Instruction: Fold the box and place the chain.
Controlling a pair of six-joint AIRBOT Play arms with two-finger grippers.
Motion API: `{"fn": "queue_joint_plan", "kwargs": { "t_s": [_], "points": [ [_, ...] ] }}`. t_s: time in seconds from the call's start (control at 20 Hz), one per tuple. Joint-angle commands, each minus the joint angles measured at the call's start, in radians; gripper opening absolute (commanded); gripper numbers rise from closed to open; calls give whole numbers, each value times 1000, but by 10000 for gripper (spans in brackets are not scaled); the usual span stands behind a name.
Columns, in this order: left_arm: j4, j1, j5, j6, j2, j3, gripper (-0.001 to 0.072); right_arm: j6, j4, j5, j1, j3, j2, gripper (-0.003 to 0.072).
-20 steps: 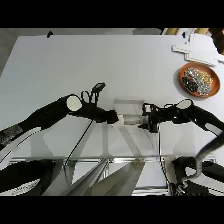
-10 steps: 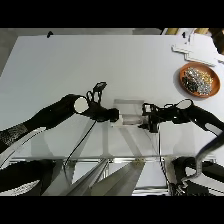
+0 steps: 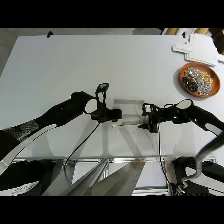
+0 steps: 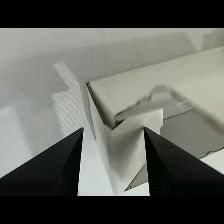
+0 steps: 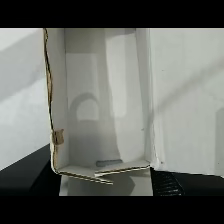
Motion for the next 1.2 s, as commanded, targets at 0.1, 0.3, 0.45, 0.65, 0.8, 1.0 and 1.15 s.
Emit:
{"fn": "queue_joint_plan", "kwargs": {
  "t_s": [0.1, 0.3, 0.45, 0.65, 0.8, 1.0, 1.15],
  "points": [
    [84, -18, -93, -71, -28, 84, 390, 1, 0, 0, 0, 1, 0, 401],
    [154, -32, -284, -118, -69, 183, 390, 1, 0, 0, 0, 0, 0, 401],
    [176, -61, -369, -164, -125, 252, 390, 1, 0, 0, 0, 1, 0, 401],
    [204, -89, -346, -270, -183, 273, 389, 1, 0, 0, 0, 0, 0, 401],
    [204, -92, -300, -277, -196, 274, 388, 1, 0, 0, 0, 0, 0, 401],
    [204, -89, -321, -276, -218, 305, 329, 1, 0, 0, 0, 0, 0, 401],
    [200, -90, -383, -277, -258, 364, 313, 1, 0, 0, 0, 1, 0, 401]
  ]
}}
